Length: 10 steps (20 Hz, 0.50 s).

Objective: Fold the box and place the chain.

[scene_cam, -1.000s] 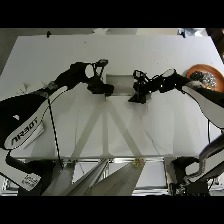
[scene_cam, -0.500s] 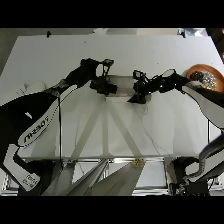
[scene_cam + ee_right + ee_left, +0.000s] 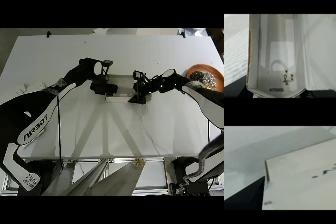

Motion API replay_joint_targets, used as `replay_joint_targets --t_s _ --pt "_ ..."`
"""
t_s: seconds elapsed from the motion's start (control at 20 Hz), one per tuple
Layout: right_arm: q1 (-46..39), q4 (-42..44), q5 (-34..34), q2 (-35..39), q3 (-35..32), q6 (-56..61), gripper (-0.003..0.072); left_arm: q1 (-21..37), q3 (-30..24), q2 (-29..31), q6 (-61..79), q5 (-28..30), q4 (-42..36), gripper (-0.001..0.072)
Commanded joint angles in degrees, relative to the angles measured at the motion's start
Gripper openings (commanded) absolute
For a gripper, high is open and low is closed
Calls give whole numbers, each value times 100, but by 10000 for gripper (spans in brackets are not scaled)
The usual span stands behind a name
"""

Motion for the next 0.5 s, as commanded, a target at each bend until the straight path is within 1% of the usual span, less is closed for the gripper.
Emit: replay_joint_targets --t_s 0.0,0.2,0.35,0.4,0.45 --pt "-2 7 -2 2 2 9 377 345 7 256 636 -173 -719 463" --pt "-2 7 -2 2 2 11 377 942 7 651 1976 -811 -1405 464" --pt "-2 7 -4 2 2 9 377 1408 2 866 3637 -1329 -1443 464" --pt "-2 7 -2 2 2 11 377 1521 -9 918 4238 -1353 -1445 464" --pt "-2 7 -4 2 2 11 377 1609 -96 999 4874 -1246 -1469 463"
